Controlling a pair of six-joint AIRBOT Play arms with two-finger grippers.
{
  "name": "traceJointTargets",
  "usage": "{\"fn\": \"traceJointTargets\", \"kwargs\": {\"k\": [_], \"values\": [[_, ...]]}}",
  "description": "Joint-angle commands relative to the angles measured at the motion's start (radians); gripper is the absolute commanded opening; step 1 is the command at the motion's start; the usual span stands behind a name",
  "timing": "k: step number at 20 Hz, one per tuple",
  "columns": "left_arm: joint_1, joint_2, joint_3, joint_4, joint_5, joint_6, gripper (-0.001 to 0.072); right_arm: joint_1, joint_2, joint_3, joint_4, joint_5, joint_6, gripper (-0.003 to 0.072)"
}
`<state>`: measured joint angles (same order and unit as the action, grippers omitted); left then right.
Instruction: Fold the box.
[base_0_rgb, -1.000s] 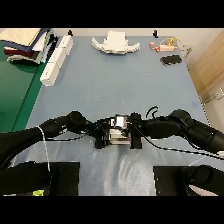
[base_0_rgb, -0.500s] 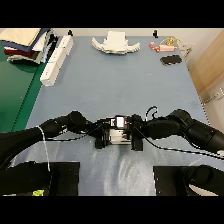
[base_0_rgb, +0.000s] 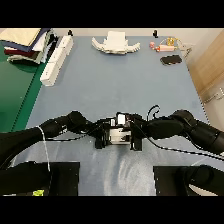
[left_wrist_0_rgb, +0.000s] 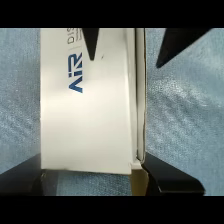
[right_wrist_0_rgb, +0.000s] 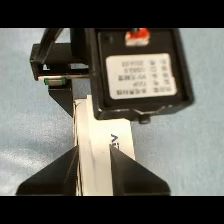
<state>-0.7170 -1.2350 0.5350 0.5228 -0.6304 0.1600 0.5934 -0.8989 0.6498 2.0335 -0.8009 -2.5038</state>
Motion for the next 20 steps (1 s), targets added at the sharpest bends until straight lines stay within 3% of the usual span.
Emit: {"fn": "traceJointTargets", "kwargs": {"k": [1,2,5,10,13,20], "values": [[0.000,0.001,0.000,0.000,0.000,0.000,0.0414,-0.002,0.036,0.000,-0.037,-0.001,0.202,0.0130],[0.000,0.001,0.000,0.000,0.000,0.000,0.0413,-0.002,0.044,-0.001,-0.053,0.004,0.302,0.0003],[0.000,0.001,0.000,0.000,0.000,0.000,0.0413,-0.002,0.048,-0.032,-0.024,0.071,0.435,0.0002],[0.000,0.001,0.000,0.000,0.000,0.000,0.0413,-0.001,0.121,-0.201,0.196,0.367,0.451,0.0001],[0.000,0.001,0.000,0.000,0.000,0.000,0.0414,0.008,0.212,-0.306,0.214,0.498,0.545,0.0001],[0.000,0.001,0.000,0.000,0.000,0.000,0.0414,0.096,0.261,-0.403,0.214,0.552,0.560,0.0002]]}}
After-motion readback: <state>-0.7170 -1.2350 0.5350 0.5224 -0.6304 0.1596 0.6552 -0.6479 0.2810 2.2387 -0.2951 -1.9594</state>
